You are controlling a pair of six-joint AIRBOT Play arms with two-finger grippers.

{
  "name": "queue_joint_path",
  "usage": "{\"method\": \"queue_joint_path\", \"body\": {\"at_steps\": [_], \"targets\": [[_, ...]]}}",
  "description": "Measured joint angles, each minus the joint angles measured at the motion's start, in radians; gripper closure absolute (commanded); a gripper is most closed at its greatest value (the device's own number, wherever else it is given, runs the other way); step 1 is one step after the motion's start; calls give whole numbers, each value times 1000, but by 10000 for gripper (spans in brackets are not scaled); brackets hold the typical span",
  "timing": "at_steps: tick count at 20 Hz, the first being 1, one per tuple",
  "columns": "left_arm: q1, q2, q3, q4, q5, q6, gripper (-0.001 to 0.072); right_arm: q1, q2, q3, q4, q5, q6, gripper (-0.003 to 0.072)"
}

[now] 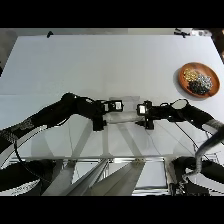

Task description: Fold the box and place the chain.

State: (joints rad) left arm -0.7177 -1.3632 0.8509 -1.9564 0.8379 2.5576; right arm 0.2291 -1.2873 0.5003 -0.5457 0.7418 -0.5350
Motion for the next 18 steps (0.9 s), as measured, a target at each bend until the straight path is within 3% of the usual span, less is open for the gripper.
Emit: {"method": "queue_joint_path", "body": {"at_steps": [6, 8, 18], "targets": [[0, 0, 0, -6, 1, 0, 399, 0, 0, 0, 0, 0, 2, 207], [-1, 0, 0, -15, 1, -1, 515, 0, 0, 0, 0, 0, 3, 207], [-57, -1, -1, -23, -94, 0, 516, -1, 0, 0, 1, -1, 5, 207]]}}
